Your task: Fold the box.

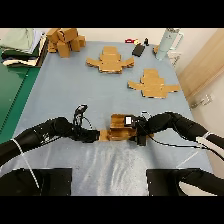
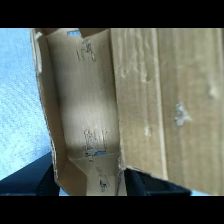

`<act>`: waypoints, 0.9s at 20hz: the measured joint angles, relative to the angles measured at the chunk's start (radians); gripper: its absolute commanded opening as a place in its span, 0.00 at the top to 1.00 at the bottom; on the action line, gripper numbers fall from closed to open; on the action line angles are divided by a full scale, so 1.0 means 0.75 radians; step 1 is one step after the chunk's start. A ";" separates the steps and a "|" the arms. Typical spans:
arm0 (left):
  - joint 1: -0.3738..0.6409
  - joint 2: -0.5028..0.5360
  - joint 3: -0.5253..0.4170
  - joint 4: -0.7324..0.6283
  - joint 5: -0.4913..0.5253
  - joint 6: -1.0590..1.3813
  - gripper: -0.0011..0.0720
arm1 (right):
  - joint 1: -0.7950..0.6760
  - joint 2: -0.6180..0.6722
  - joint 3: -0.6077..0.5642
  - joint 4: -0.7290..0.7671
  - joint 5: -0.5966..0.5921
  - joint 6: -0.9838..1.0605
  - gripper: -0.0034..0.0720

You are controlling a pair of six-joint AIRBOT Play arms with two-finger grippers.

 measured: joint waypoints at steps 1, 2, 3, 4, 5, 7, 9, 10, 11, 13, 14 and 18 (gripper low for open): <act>-0.004 -0.003 0.001 -0.004 0.017 0.003 0.97 | 0.000 -0.001 0.000 0.000 0.000 0.000 0.33; -0.008 -0.003 0.002 -0.006 0.029 0.007 0.97 | 0.000 0.000 0.000 0.000 0.000 0.000 0.33; -0.009 -0.003 0.003 -0.010 0.033 0.012 0.97 | 0.000 -0.001 0.000 0.000 0.000 0.000 0.33; -0.011 0.001 0.004 -0.010 0.038 0.018 0.97 | 0.000 -0.001 0.001 0.000 0.000 0.000 0.33; -0.013 0.007 0.006 -0.013 0.042 0.025 0.97 | 0.000 0.000 0.000 0.000 0.000 0.000 0.33; -0.014 0.024 0.015 -0.024 0.041 0.043 0.97 | 0.000 0.000 0.000 0.000 0.001 0.000 0.33; -0.016 0.042 0.025 -0.041 0.041 0.062 0.97 | 0.000 0.000 0.000 -0.001 0.001 0.000 0.33; -0.016 0.046 0.030 -0.061 0.041 0.073 0.97 | 0.000 0.000 0.001 -0.001 0.000 0.000 0.33; -0.019 0.048 0.032 -0.078 0.041 0.084 0.97 | 0.000 0.000 0.000 0.000 0.001 0.000 0.33; -0.038 0.041 0.036 -0.116 0.052 0.112 0.97 | 0.000 -0.001 0.000 0.000 0.001 0.000 0.33; -0.052 0.034 0.037 -0.130 0.061 0.126 0.96 | 0.000 0.000 0.000 0.000 0.001 -0.001 0.33; -0.101 0.013 0.057 -0.165 0.096 0.171 0.59 | 0.000 0.000 0.000 0.000 0.001 0.000 0.33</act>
